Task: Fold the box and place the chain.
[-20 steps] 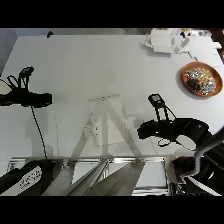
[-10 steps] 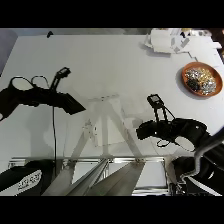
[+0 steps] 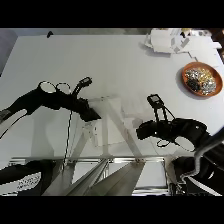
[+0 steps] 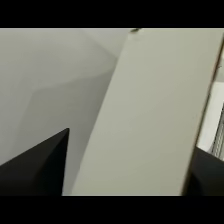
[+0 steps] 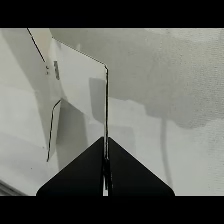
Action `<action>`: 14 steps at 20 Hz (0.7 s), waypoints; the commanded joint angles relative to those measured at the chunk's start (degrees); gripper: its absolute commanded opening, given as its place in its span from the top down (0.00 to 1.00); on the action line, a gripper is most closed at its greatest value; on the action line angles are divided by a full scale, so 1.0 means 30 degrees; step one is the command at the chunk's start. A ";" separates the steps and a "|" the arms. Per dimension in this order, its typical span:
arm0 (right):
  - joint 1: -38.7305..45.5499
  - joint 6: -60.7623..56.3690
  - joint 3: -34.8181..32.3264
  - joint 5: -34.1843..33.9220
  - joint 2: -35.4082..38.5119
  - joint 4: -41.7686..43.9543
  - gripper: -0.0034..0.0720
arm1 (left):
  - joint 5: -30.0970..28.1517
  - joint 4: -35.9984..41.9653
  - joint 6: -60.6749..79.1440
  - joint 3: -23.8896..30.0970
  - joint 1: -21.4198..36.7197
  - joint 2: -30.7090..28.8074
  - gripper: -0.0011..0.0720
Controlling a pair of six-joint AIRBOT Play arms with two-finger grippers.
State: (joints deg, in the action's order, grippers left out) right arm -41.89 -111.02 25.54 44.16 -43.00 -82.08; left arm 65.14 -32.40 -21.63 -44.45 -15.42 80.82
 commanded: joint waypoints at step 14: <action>0.0000 0.1508 0.2033 0.1617 0.0051 -0.1253 0.40 | -0.1100 0.0597 0.9012 -0.0656 -0.1792 0.0372 0.98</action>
State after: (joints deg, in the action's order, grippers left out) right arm -41.91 -109.54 28.62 45.71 -42.92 -83.66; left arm 64.23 -29.80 0.62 -45.32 -18.13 82.08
